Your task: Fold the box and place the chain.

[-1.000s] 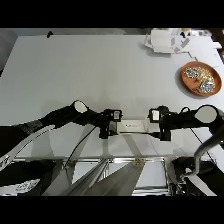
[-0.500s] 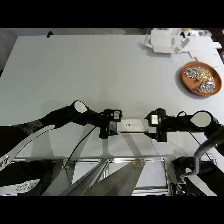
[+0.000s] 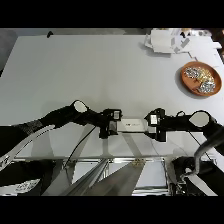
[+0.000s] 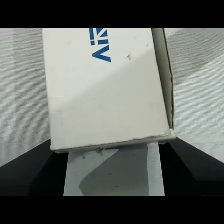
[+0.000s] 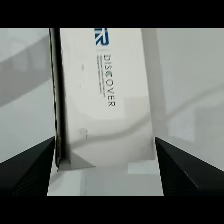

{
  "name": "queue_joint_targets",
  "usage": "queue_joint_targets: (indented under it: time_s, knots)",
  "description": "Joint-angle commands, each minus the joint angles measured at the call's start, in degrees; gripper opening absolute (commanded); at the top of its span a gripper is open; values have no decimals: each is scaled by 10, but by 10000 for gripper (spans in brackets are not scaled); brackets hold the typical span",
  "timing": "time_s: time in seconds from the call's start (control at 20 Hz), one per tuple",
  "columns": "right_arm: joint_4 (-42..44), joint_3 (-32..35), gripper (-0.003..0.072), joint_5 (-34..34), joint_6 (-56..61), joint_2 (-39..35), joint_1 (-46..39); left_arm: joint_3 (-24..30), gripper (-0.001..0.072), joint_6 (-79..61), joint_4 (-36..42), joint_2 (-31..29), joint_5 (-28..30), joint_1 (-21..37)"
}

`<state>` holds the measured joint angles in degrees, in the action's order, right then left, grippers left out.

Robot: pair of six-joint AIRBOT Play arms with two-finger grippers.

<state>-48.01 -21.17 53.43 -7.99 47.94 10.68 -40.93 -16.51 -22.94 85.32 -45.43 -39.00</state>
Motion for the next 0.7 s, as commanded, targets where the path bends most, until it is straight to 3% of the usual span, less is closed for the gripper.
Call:
queue_joint_targets:
  time_s: [0.0, 0.25, 0.35, 0.5, 0.6, 0.65]
  knots:
    - [-23, 0, 701, 9, 0, 9, 0, 0, 150, 0, 0, 0, 2, 0]
    - [-23, 0, 663, -1, 0, 11, 0, 0, 150, 0, 0, 0, 2, 0]
    - [-21, 0, 519, 7, 0, 14, 0, 0, 150, 0, 0, 0, 2, 0]
    - [-21, 0, 166, 21, 0, 14, 0, 0, 150, 0, 0, 0, 2, 0]
    - [-21, 0, 141, 25, 0, 14, 0, 0, 150, 0, 0, 0, 2, 0]
    - [-21, 0, 222, 26, 0, 13, 0, 0, 150, 0, 0, 0, 2, 0]
